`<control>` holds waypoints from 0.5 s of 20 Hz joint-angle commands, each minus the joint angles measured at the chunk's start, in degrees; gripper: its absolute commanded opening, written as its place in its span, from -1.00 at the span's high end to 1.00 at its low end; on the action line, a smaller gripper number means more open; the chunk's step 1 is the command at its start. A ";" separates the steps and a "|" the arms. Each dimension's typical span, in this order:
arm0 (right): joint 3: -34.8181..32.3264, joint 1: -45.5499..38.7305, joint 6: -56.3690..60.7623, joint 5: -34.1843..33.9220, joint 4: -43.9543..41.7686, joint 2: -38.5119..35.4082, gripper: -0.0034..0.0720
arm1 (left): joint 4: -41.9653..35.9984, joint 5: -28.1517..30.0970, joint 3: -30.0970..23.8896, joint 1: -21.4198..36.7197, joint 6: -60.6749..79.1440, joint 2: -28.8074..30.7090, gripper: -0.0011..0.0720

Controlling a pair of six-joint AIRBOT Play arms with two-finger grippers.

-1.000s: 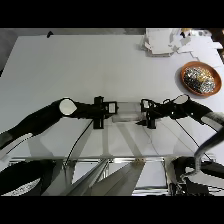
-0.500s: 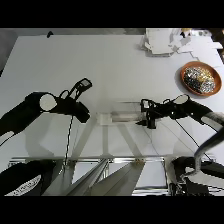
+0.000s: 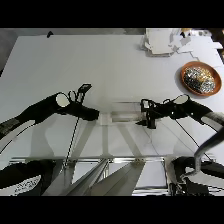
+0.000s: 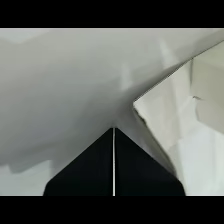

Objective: Fold the box and place the chain.

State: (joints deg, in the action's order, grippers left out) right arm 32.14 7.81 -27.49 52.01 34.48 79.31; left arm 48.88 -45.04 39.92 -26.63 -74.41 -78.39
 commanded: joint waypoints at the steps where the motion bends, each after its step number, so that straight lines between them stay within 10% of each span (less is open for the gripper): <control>1: 0.00 -0.02 0.00 0.02 0.00 -0.02 -0.17 | -5.79 1.44 0.04 -1.95 -0.13 -1.42 0.95; 10: 0.00 -0.02 0.00 0.02 0.00 -0.02 -0.17 | -7.30 1.25 0.94 -4.20 1.33 3.04 0.95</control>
State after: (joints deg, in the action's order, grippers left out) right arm 32.14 7.81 -27.51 52.01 34.48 79.31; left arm 42.41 -43.97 40.73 -30.41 -73.69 -77.56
